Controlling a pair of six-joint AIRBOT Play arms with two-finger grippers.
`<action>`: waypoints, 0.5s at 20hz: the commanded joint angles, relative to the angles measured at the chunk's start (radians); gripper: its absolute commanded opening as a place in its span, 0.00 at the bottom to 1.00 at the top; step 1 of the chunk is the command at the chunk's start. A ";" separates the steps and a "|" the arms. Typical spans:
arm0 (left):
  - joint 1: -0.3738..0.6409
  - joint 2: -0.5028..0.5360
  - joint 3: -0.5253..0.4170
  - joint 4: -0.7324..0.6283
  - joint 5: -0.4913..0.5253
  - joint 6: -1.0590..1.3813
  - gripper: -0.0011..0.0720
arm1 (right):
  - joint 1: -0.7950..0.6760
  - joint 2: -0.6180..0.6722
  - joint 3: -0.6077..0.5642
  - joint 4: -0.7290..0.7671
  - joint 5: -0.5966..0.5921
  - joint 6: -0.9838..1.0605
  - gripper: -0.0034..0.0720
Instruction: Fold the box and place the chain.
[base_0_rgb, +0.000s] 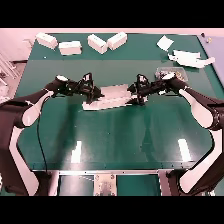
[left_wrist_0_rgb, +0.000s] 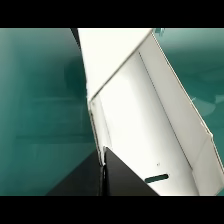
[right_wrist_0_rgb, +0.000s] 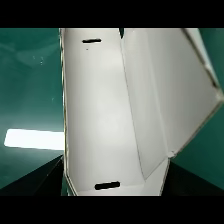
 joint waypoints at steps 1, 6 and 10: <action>0.000 0.000 0.000 0.074 0.001 0.002 0.05 | 0.005 -0.010 -0.005 0.007 -0.027 -0.001 0.87; 0.000 0.000 0.000 0.074 0.001 0.007 0.05 | 0.040 -0.010 -0.007 0.006 -0.012 0.001 0.87; 0.000 0.000 0.000 0.074 0.012 0.008 0.05 | 0.043 -0.010 -0.015 0.006 -0.013 0.001 0.87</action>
